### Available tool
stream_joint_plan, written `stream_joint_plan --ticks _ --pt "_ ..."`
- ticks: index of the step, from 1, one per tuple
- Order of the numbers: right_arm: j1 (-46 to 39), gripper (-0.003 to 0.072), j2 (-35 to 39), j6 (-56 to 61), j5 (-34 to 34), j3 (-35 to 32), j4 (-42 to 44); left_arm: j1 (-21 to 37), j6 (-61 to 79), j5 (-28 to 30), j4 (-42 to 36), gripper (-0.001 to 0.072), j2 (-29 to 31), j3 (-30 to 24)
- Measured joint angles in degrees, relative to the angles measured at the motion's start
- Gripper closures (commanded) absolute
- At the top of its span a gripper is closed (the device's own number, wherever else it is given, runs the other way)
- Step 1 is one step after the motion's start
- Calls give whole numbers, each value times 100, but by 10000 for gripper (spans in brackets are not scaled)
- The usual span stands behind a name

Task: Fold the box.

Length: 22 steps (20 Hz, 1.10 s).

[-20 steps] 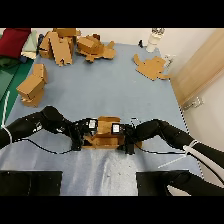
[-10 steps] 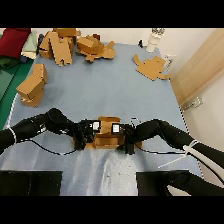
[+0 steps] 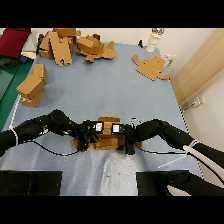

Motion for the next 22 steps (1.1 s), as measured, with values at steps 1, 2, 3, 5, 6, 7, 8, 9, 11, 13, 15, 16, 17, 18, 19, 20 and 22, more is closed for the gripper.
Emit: stream_joint_plan --ticks 1,2,3,5,6,7,8,9,11,13,15,16,17,18,19,20,22 --pt "0 166 0 2 0 0 2 -4 -2 11 -33 669 0 2" --pt "0 166 0 9 0 0 7 -11 0 15 -90 677 0 4" --pt "0 166 0 11 0 0 7 -17 2 20 -140 677 0 4" --pt "0 166 0 13 0 0 7 -22 2 79 -199 675 0 11" --pt "0 166 0 13 0 0 7 -22 2 79 -219 671 0 11" --pt "0 166 0 13 0 0 7 -22 4 83 -234 483 0 11" --pt "0 166 0 13 0 0 7 -22 4 85 -260 302 0 11" --pt "-2 166 0 20 0 0 7 -22 2 79 -273 289 0 11" --pt "-2 166 0 17 2 0 4 -22 4 85 -387 288 0 11" --pt "-2 166 0 13 2 0 2 -22 4 98 -520 287 0 11" --pt "-2 166 0 11 0 0 0 -22 2 90 -610 288 0 11" --pt "-2 166 0 7 0 0 0 -22 2 74 -634 287 0 11" --pt "-2 166 0 4 0 0 0 -22 4 50 -667 286 0 11" --pt "-2 166 0 2 0 0 0 -22 2 17 -684 287 0 11" --pt "-2 166 0 0 0 0 0 -22 2 -7 -695 287 0 11" --pt "0 166 0 -2 -2 0 -2 -22 2 -35 -699 286 0 11" --pt "0 166 0 -2 -2 0 -2 -22 0 -68 -706 287 0 11"
